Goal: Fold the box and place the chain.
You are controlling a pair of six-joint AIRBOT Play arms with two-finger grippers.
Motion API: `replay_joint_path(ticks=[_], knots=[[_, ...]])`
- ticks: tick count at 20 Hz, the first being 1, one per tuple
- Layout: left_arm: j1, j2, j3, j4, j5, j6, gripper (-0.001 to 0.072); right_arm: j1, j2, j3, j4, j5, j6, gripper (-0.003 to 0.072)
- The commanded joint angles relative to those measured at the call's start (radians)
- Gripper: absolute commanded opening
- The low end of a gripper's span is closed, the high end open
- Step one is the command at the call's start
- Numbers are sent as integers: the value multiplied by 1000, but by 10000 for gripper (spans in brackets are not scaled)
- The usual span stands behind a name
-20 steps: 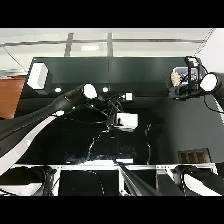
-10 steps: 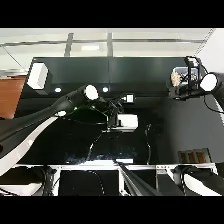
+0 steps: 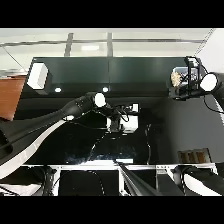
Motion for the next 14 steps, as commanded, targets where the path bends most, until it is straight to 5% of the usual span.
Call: replay_joint_path(ticks=[1, 3, 6, 9, 14], knots=[[-6, -2, 3, 48, 18, -82, 370, -1, 0, 0, 0, 3, 0, 12], [13, 23, 6, 126, 12, -221, 267, -1, 0, 0, 0, 10, 0, 12], [128, 86, 6, 352, -47, -478, 263, -1, 0, 0, 0, 11, 0, 12], [353, 154, 6, 498, -204, -718, 263, -1, 0, 0, 0, 14, 0, 11], [804, 290, -37, 507, -456, -948, 265, -1, 0, 0, 0, 8, 0, 12]])
